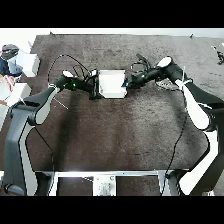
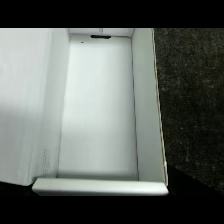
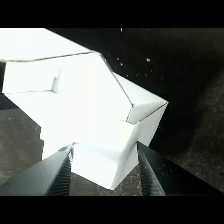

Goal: Fold the box and place the chain.

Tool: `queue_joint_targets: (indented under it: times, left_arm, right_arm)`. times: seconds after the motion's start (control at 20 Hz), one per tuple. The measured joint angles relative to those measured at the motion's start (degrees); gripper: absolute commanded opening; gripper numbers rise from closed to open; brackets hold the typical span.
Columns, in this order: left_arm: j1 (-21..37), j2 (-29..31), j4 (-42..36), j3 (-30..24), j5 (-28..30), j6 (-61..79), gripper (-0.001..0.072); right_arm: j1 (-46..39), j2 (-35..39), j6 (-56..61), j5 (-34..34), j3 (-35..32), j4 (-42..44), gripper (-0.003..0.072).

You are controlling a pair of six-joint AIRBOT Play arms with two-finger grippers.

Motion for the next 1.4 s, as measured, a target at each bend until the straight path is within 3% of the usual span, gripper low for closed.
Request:
queue_joint_targets:
  times: [0.45, 0.7, 1.1, 1.2, 1.4]
  left_arm:
    - [0.07, 0.00, 0.04, 0.00, -0.02, -0.02, 0.0537]
    - [0.04, 0.00, 0.00, 0.00, 0.02, -0.02, 0.0538]
    - [0.04, 0.00, -0.02, 0.00, 0.02, -0.02, 0.0537]
    - [0.04, 0.00, -0.02, 0.00, 0.02, -0.02, 0.0538]
    - [0.04, 0.00, -0.02, 0.00, 0.00, -0.02, 0.0538]
  right_arm:
    - [5.18, -0.33, 7.80, -2.32, 1.57, -9.40, 0.0441]
    - [8.11, -0.59, 15.10, -3.78, 2.47, -18.75, 0.0441]
    - [12.72, -5.70, 26.71, 1.38, 14.01, -33.48, 0.0439]
    - [13.66, -6.82, 29.22, 2.82, 15.76, -35.30, 0.0346]
    - [14.60, -7.76, 34.16, 3.41, 17.11, -38.95, 0.0345]
